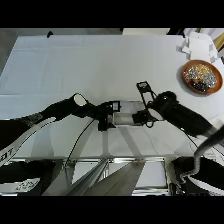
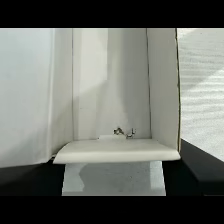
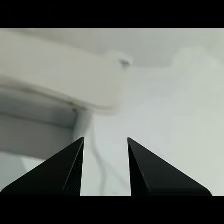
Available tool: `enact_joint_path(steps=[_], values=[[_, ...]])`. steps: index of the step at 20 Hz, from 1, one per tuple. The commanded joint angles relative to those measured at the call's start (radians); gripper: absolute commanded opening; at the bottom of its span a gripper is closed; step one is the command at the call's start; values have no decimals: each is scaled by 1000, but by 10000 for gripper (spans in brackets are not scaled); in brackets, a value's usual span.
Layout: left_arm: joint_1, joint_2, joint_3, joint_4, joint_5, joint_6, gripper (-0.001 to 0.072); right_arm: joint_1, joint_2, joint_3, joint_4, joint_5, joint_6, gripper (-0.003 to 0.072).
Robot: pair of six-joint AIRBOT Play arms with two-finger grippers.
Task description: Fold the box and place the chain.
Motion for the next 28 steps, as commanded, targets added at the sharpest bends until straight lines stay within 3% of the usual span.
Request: enact_joint_path(steps=[1,2,4,7,11,14,18,20,28], values=[[0,0,0,0,0,1,392,-2,166,3,-151,108,-117,198],[0,0,0,0,0,1,392,-22,213,3,-220,99,-117,166],[0,0,0,0,0,1,392,-146,286,3,-280,58,-180,170],[0,0,0,0,1,1,392,-470,291,3,-259,1,-297,176],[0,0,0,0,0,1,392,-881,211,25,-129,-203,-488,176],[0,0,0,0,1,1,392,-1062,39,138,-31,-247,-574,203],[0,0,0,0,0,1,392,-1122,-237,316,-29,-232,-575,204],[0,0,0,0,0,1,392,-1122,-332,357,0,-259,-588,249],[0,0,0,0,0,1,392,-1122,-494,369,101,-409,-587,236]])
